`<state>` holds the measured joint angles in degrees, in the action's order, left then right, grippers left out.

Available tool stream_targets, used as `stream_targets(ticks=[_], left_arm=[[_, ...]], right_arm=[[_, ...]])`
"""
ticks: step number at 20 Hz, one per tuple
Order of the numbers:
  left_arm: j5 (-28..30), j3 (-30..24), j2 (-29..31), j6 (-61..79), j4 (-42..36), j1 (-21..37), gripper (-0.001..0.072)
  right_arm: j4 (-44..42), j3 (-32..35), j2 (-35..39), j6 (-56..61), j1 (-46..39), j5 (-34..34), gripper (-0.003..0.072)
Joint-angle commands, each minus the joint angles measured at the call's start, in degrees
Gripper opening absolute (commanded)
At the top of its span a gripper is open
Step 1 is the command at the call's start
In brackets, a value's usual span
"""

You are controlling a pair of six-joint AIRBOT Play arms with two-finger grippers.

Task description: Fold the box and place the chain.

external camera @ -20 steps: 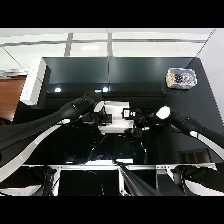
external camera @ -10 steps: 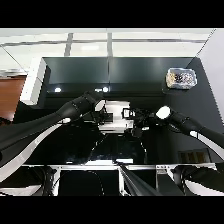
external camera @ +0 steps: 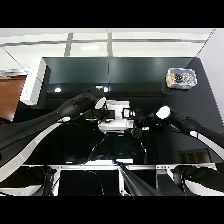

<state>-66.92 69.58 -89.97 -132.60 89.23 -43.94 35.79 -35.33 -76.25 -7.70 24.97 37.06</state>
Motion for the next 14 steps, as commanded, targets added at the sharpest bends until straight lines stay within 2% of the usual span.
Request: stream_targets(ticks=[1, 8, 11, 13, 14], left_arm=[[-1.09, 0.48, -0.17, -0.15, 0.55, 0.02, 0.0464], [-3.76, -1.11, -0.31, -0.52, 1.99, 0.02, 0.0463], [-2.45, -2.38, -0.28, -0.76, 0.48, -0.33, 0.0459], [-1.36, -2.49, -0.28, -0.76, 0.31, -0.76, 0.0342], [-0.76, -2.49, -0.28, -0.76, 0.28, -0.85, 0.0335]], right_arm=[[0.0, 0.0, -0.02, -0.02, 0.02, 0.04, 0.0127], [0.0, 0.0, -0.02, -0.02, 0.02, 0.04, 0.0127], [0.02, 0.0, -0.02, -0.02, 0.02, 0.04, 0.0127], [0.02, 0.0, -0.02, -0.02, 0.02, 0.04, 0.0127], [0.02, 0.0, -0.02, -0.02, 0.02, 0.04, 0.0127]])
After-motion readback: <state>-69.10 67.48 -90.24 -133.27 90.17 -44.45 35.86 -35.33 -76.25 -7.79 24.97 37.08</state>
